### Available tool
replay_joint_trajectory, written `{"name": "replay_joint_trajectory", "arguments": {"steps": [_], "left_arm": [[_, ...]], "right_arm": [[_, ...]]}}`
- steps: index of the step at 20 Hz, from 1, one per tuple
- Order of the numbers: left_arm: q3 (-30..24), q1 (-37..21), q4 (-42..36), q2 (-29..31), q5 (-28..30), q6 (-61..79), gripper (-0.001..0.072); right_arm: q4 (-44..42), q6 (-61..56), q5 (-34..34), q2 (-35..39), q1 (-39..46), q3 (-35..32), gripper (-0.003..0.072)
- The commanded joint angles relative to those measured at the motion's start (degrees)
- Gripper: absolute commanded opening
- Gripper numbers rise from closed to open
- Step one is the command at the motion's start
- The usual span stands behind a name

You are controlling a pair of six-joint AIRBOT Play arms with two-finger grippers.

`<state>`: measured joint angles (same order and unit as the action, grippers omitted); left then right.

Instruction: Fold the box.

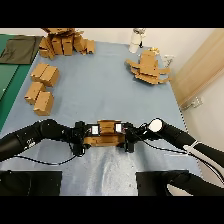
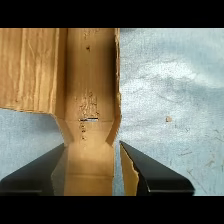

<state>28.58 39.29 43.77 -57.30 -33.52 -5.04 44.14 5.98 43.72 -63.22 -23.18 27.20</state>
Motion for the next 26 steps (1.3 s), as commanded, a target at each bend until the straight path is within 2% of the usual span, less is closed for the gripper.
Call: {"name": "replay_joint_trajectory", "arguments": {"steps": [1, 3, 4, 5, 11, 17, 19, 26], "left_arm": [[0.07, 0.04, -0.55, -0.26, 0.59, 0.11, 0.0465], [0.04, 0.04, -0.52, -0.28, 1.27, 0.11, 0.0461], [0.07, 0.04, -0.5, -0.28, 2.01, 0.13, 0.0306], [0.07, 0.04, -0.5, -0.35, 2.69, 0.13, 0.0246], [1.49, 2.67, -0.52, -3.85, 3.06, -0.17, 0.0244], [3.15, 3.26, -0.76, -4.5, 4.07, -0.57, 0.0223], [3.15, 3.26, -1.14, -4.5, 4.52, -0.48, 0.006], [3.15, 3.26, -3.63, -4.83, 4.66, -0.37, 0.0061]], "right_arm": [[0.0, 0.02, -0.02, 0.02, -0.04, -0.02, 0.0497], [0.0, 0.0, -0.02, 0.02, -0.04, -0.02, 0.0497], [0.0, 0.02, -0.02, 0.02, -0.04, -0.02, 0.0498], [0.0, 0.0, -0.02, 0.02, -0.04, -0.02, 0.0498], [0.02, 0.02, 0.0, 0.02, -0.04, -0.02, 0.0498], [0.0, 0.0, 0.0, 0.02, -0.04, -0.02, 0.0497], [0.0, 0.0, 0.0, 0.02, -0.04, -0.02, 0.0498], [0.02, 0.02, -0.02, 0.02, -0.04, -0.02, 0.0498]]}}
